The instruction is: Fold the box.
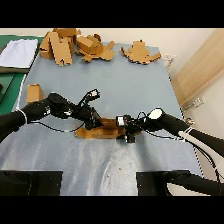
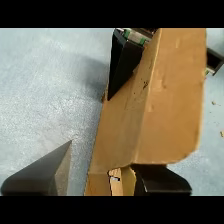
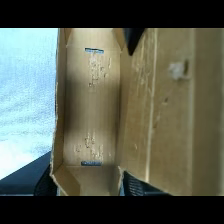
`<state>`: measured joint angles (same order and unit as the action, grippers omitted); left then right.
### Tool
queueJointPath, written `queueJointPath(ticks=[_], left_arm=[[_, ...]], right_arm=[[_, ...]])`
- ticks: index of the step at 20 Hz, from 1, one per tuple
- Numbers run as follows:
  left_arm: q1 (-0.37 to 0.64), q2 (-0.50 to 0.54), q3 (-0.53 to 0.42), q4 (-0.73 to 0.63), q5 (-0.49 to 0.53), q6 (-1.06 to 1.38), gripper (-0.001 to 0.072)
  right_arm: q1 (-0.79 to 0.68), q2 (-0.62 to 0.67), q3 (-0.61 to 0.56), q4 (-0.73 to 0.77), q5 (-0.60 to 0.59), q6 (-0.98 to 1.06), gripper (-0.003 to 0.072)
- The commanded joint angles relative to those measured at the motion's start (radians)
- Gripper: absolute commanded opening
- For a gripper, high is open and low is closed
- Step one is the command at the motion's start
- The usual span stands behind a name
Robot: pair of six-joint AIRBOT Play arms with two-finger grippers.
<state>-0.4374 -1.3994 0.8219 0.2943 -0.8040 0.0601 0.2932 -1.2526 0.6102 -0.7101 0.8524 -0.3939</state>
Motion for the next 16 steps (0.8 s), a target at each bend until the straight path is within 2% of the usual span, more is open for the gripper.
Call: queueJointPath(ticks=[1,2,3,4,7,13,16], left_arm=[[0.020,0.044,0.001,0.023,0.000,-0.081,0.0449],[0.035,0.062,0.001,0.071,-0.002,-0.148,0.0467],[0.050,0.078,0.001,0.133,-0.003,-0.243,0.0560],[0.063,0.090,0.001,0.190,-0.012,-0.334,0.0557],[0.093,0.109,0.001,0.307,-0.082,-0.516,0.0556],[0.096,0.111,0.001,0.380,-0.199,-0.560,0.0527],[0.096,0.111,0.001,0.465,-0.210,-0.668,0.0527]], right_arm=[[0.000,0.001,-0.001,-0.007,-0.005,0.001,0.0418],[0.000,0.001,-0.001,-0.006,-0.004,0.001,0.0424],[0.000,0.001,-0.001,-0.006,-0.005,0.001,0.0449],[0.000,0.001,-0.001,-0.005,-0.005,0.001,0.0483],[0.000,0.001,-0.001,-0.005,-0.007,0.001,0.0483],[0.000,0.001,0.000,0.000,-0.009,0.001,0.0484],[0.000,0.002,0.000,0.000,-0.035,0.001,0.0494]])
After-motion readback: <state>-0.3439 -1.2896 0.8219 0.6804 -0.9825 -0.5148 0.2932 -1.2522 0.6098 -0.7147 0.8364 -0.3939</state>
